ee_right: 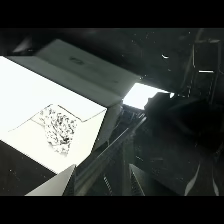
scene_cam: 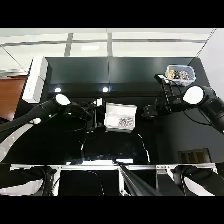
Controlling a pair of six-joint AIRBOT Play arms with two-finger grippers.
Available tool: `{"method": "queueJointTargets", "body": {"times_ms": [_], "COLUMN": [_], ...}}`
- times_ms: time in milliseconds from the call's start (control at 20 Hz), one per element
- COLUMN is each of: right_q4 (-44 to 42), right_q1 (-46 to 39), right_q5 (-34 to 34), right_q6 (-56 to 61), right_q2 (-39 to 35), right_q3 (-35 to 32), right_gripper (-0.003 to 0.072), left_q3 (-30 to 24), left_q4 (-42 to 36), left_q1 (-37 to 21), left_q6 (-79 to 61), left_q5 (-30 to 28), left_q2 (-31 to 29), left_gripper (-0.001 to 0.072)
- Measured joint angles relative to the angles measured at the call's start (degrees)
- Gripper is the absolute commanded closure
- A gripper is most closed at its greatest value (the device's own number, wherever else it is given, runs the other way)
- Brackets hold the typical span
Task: Fold the box and place the chain.
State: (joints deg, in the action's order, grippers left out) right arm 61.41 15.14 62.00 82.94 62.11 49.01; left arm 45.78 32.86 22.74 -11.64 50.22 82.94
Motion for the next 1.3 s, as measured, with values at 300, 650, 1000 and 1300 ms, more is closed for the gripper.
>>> {"method": "queueJointTargets", "body": {"times_ms": [300, 650, 1000, 1300], "right_q4": [0.0, 0.0, -2.6, -11.1], "right_q1": [0.0, 0.0, -0.2, 3.1], "right_q5": [-0.4, -2.7, -15.4, -14.3], "right_q6": [0.0, 0.0, 1.5, -17.0], "right_q2": [0.0, 0.0, 1.8, 6.8], "right_q3": [0.0, 0.0, 0.0, 0.5], "right_gripper": [0.0283, 0.0206, -0.0030, -0.0030], "left_q3": [2.6, 3.0, 3.0, 3.0], "left_q4": [0.8, 0.8, 0.8, 0.8], "left_q1": [1.5, 2.9, 3.1, 3.1], "left_q6": [0.4, 0.0, -0.1, -0.2], "left_q5": [1.9, 2.6, 2.5, 2.3], "left_q2": [2.1, 2.5, 2.5, 2.5], "left_gripper": [-0.0011, 0.0373, 0.0374, 0.0373]}}
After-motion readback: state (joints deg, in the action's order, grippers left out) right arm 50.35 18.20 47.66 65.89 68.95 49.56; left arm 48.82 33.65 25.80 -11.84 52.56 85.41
